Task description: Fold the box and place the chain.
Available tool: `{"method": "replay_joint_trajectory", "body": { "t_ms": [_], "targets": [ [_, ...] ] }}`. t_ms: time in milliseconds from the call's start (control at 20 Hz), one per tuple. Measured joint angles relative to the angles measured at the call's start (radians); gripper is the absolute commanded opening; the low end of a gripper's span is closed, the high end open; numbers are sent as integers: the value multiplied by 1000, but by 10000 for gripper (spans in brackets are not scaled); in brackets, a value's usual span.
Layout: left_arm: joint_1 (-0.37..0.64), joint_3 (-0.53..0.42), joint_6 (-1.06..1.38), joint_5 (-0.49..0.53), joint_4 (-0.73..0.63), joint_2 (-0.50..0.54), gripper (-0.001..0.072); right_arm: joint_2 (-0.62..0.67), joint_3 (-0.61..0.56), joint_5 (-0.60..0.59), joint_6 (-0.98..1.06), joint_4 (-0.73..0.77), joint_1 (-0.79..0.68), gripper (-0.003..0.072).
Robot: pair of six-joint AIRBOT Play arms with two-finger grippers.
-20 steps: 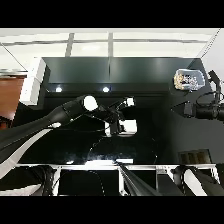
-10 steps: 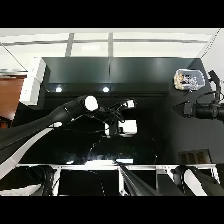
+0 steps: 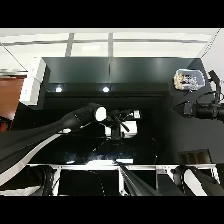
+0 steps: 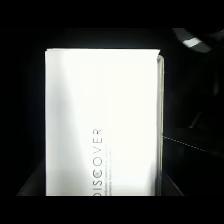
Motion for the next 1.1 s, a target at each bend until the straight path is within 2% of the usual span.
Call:
{"method": "replay_joint_trajectory", "body": {
  "t_ms": [50,150,250,350,450,600,800,950,1100],
  "targets": [
    [-7,0,-40,6,31,3,404,0,0,-2,0,0,0,21],
    [-9,0,-145,-17,100,21,400,0,0,-2,0,0,0,21],
    [14,0,-273,-84,187,57,400,0,0,-2,0,0,0,21],
    [65,-4,-396,-166,265,102,400,0,0,-3,0,0,0,21],
    [159,-23,-512,-264,350,163,399,0,0,-2,0,0,0,21],
    [375,-82,-637,-391,430,266,400,0,0,-3,0,0,0,21],
    [759,-178,-732,-489,472,391,400,0,0,-10,0,0,0,22],
    [1053,-224,-768,-477,481,426,400,0,0,-14,1,1,0,22],
    [1260,-243,-750,-429,484,437,400,0,0,-14,2,5,0,22]
  ]
}}
